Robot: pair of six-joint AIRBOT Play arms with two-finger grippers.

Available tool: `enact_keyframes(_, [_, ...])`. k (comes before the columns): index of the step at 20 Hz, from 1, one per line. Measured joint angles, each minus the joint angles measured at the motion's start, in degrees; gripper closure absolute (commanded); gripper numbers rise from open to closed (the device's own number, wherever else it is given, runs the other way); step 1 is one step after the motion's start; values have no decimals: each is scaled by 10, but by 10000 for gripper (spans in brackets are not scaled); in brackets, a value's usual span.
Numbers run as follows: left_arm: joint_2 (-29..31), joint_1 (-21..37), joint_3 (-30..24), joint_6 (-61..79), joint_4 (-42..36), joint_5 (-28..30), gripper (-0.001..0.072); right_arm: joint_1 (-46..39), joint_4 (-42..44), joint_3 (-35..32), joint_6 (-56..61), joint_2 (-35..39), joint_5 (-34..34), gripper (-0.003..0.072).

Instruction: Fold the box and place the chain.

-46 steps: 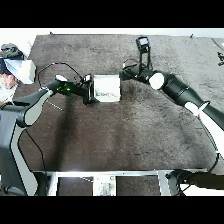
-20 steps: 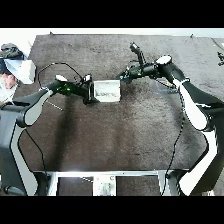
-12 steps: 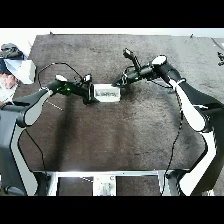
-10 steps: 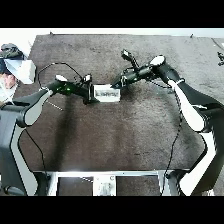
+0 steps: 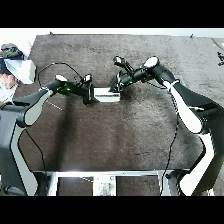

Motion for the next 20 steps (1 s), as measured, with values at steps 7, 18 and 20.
enact_keyframes(7, [0, 0, 0, 0, 0, 0, 386, 2, -7, 0, -17, 0, -38, 366])
enact_keyframes(18, [0, 0, 0, 0, 0, 0, 386, 3, -19, 0, -30, 2, -39, 543])
enact_keyframes(20, [0, 0, 0, 0, 0, 0, 386, 3, -26, 0, -30, 2, -36, 543])
